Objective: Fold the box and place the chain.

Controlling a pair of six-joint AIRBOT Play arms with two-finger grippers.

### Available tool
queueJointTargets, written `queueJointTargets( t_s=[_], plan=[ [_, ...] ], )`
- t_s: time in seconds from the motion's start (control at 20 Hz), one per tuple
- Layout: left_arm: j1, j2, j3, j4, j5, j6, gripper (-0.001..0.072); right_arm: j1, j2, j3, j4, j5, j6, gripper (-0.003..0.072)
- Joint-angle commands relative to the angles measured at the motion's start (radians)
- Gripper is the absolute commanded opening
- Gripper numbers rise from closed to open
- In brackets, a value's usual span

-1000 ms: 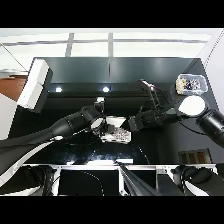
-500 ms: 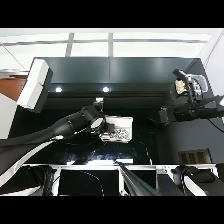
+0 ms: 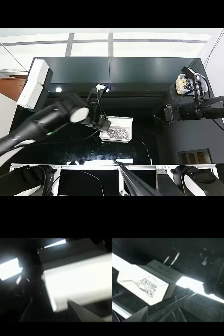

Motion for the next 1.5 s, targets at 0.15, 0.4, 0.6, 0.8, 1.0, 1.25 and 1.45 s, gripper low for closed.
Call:
queueJointTargets(
  t_s=[0.15, 0.4, 0.6, 0.8, 1.0, 1.25, 1.45],
  plan=[
    [0.272, 0.243, -0.077, -0.132, -0.103, 0.562, 0.0502, -0.002, 0.001, 0.0, -0.005, -0.002, 0.001, 0.0457],
    [0.661, 0.327, -0.346, -0.884, -0.102, 1.197, 0.0513, -0.002, 0.001, 0.0, -0.005, -0.005, 0.001, 0.0457],
    [0.708, 0.323, -0.538, -0.962, 0.01, 1.563, 0.0711, -0.002, 0.001, 0.0, -0.004, -0.034, 0.009, 0.0457],
    [0.645, 0.312, -0.634, -0.966, 0.149, 2.072, 0.0709, -0.002, 0.001, 0.0, -0.004, -0.066, 0.008, 0.0457],
    [0.551, 0.215, -0.624, -0.972, 0.287, 2.233, 0.0707, -0.001, 0.001, 0.0, -0.005, -0.081, 0.008, 0.0457],
    [0.43, 0.101, -0.607, -0.993, 0.301, 2.249, 0.0705, -0.001, 0.001, 0.0, -0.005, -0.095, 0.008, 0.0457],
    [0.419, 0.051, -0.607, -1.037, 0.35, 2.235, 0.0705, -0.001, 0.0, -0.008, -0.004, -0.11, 0.008, 0.0457]
  ],
)
